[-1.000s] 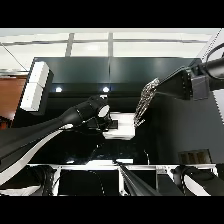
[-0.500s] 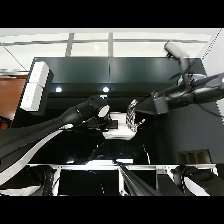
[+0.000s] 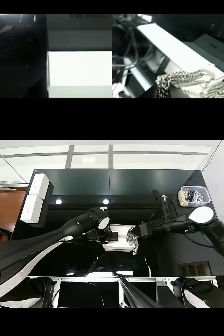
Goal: Fold the box and place the chain.
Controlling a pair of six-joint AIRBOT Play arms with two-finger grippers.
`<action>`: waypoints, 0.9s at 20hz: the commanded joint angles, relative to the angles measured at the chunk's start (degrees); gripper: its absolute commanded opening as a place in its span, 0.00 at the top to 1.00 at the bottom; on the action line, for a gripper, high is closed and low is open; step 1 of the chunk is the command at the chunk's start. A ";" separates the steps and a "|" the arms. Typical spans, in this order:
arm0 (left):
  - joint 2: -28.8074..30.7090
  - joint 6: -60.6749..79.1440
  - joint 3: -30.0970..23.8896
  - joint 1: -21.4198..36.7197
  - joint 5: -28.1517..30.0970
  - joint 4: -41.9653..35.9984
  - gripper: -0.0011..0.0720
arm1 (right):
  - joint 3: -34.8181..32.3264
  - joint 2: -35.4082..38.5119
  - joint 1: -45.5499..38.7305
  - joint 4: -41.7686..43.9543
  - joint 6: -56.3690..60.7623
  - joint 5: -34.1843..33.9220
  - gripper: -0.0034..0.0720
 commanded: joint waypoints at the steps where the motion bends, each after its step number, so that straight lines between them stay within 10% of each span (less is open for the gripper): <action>1: -0.04 0.02 -0.02 0.02 0.02 0.02 0.95 | -2.64 -0.20 2.86 -0.26 0.55 -6.38 0.94; 3: -0.04 0.02 -0.02 0.02 0.02 0.02 0.95 | -2.64 -0.42 3.61 -0.31 1.05 -7.76 0.93; 5: -0.04 0.02 -0.02 0.02 0.00 0.02 0.95 | -2.56 -0.39 2.64 -0.22 1.55 -6.62 0.43; 10: -0.04 0.02 -0.02 0.02 0.00 0.02 0.95 | -1.84 2.56 -11.39 -7.13 0.24 15.96 0.39; 14: -0.04 0.02 -0.02 0.02 0.02 0.02 0.95 | -9.40 11.08 -17.86 -14.19 -8.57 5.55 0.37; 16: -0.04 0.02 -0.02 0.02 0.00 0.02 0.95 | -15.02 11.37 -16.61 -7.85 -17.00 -0.44 0.00; 18: -0.04 0.02 -0.02 0.02 0.00 0.00 0.95 | -19.45 11.37 -12.52 -6.71 -28.04 -8.57 0.00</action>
